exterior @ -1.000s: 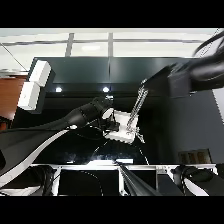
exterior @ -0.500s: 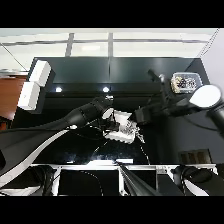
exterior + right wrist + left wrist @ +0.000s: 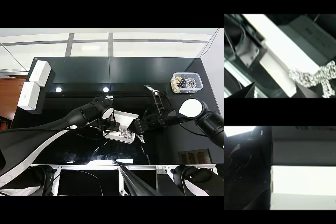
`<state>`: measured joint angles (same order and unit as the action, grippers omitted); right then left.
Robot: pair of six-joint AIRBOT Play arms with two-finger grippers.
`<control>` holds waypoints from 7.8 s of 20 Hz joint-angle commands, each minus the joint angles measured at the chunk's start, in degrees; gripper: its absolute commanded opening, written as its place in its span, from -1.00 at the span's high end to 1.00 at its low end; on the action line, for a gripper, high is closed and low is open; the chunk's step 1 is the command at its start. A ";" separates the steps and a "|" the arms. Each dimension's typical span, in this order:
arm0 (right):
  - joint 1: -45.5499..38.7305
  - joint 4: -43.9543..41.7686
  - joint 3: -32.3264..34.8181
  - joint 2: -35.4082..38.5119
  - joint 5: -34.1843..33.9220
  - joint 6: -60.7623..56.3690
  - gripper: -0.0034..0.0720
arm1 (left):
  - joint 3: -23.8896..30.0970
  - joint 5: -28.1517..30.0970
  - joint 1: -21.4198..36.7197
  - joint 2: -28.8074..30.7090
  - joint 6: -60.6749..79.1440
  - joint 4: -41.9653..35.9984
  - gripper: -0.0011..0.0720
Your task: Fold the box and place the chain.
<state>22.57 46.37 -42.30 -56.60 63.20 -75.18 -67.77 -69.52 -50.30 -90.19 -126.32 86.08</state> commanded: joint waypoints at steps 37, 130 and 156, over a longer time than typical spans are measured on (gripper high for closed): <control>0.31 -8.83 21.42 -3.78 -30.23 74.42 0.88 | -0.04 -0.15 0.04 -0.04 0.02 -0.02 0.90; 2.12 0.20 -0.55 10.27 -6.56 14.08 0.87 | -0.04 0.02 0.04 -0.04 0.02 -0.22 0.90; -18.88 5.88 -3.02 13.42 1.20 13.92 -0.29 | -2.08 1.99 0.04 -0.02 -11.52 0.52 0.89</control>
<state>3.92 52.31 -45.28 -43.20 64.36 -61.19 -69.43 -68.14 -50.30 -90.19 -135.63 85.93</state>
